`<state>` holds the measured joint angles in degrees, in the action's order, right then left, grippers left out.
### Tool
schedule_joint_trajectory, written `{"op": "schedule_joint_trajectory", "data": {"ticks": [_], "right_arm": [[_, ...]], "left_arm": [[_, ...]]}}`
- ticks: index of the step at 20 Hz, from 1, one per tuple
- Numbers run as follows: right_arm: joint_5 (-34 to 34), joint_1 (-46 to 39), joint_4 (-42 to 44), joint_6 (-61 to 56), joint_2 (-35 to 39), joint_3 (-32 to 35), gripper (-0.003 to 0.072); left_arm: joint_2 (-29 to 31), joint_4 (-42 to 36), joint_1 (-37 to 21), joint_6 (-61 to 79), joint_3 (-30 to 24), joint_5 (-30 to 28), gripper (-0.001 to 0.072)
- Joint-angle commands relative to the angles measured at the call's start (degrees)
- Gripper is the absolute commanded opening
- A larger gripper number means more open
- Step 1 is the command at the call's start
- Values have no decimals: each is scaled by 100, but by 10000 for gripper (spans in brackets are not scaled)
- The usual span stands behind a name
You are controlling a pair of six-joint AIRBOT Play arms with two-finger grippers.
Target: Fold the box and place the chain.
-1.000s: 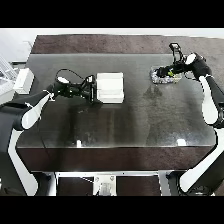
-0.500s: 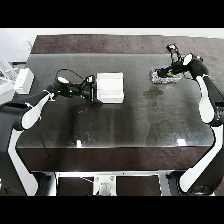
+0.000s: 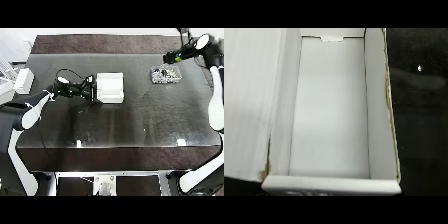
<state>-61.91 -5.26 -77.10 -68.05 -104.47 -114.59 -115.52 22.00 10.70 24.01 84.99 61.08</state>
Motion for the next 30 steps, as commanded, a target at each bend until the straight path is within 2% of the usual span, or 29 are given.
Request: {"op": "schedule_joint_trajectory", "data": {"ticks": [1,6,10,22,30], "right_arm": [[-299,138,-31,-98,796,-26,-1],[-291,553,-28,-96,1950,-26,-2],[-282,955,-28,-94,2444,-26,-2],[-157,2424,-28,-33,2518,-26,-1],[81,2750,13,-28,2441,-17,-1]], "left_arm": [[-2,0,-4,0,0,-2,448],[-2,0,-4,0,-2,0,448],[-2,0,-4,0,-2,0,448],[-2,0,-4,0,-2,0,448],[-2,0,-4,0,-2,0,448]]}}
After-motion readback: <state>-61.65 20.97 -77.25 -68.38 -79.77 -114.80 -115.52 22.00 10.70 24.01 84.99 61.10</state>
